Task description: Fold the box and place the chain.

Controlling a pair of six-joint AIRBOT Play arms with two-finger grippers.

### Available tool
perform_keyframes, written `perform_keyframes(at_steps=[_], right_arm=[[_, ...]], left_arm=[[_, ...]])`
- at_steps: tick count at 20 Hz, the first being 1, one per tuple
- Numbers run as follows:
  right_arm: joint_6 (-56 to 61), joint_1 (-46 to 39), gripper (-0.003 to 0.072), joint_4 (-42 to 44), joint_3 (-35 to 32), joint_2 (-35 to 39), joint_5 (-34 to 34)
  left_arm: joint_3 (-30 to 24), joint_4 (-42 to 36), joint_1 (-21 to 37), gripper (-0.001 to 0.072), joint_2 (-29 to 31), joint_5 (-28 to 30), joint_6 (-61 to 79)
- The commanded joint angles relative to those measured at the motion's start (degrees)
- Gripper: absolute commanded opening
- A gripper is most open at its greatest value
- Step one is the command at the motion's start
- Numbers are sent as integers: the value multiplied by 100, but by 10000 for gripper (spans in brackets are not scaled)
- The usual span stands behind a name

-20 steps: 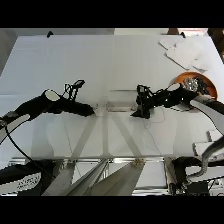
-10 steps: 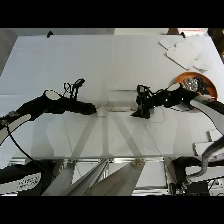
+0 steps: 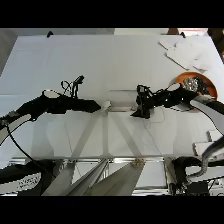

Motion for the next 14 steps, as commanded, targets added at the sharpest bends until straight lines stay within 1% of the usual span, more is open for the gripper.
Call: perform_keyframes(at_steps=[1, 4, 5, 8, 12, 13, 14], right_arm=[[0, 4, 519, 0, 2, 0, 2], [0, 4, 519, 0, 2, -2, 2], [0, 4, 519, 0, 2, -2, 2], [0, 4, 519, 0, 2, -2, 2], [0, 4, 519, 0, 2, -2, 2], [0, 4, 519, 0, 2, -2, 2], [0, 4, 519, 0, 2, -2, 2]], left_arm=[[0, -216, -2, 119, -2, -94, 114], [0, -348, -2, 122, -2, -184, 118], [0, -411, -2, 176, -2, -201, 118], [0, -485, -42, 179, -4, -186, 227], [0, -514, -249, 187, -4, -168, 404], [0, -514, -299, 226, -4, -149, 413], [0, -511, -313, 231, -4, -133, 417]])
